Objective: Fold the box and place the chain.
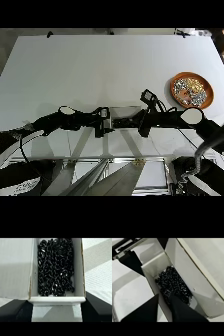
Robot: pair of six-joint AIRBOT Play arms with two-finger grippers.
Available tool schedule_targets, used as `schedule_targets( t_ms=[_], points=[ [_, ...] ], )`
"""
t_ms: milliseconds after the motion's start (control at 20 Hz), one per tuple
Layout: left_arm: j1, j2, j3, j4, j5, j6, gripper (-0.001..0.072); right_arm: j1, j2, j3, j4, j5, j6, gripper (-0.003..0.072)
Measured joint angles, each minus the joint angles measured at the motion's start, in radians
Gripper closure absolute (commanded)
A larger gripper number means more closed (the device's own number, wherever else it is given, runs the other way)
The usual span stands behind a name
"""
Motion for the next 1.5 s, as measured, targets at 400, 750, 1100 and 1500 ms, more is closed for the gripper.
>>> schedule_targets(
  t_ms=[400,750,1100,1500],
  points=[
    [0.000,0.000,0.000,0.000,0.000,0.000,0.0501,-0.064,-0.035,0.213,0.002,0.132,0.019,0.0576],
    [0.000,0.000,0.000,0.000,0.000,0.000,0.0501,-0.125,-0.256,0.562,-0.077,0.281,0.023,0.0575],
    [0.000,0.000,0.000,0.000,0.000,0.000,0.0501,-0.071,-0.535,0.641,-0.245,0.508,0.015,0.0362],
    [0.000,0.000,0.000,0.000,0.000,0.000,0.0501,-0.031,-0.501,0.629,-0.345,0.590,-0.015,0.0361]
  ],
)
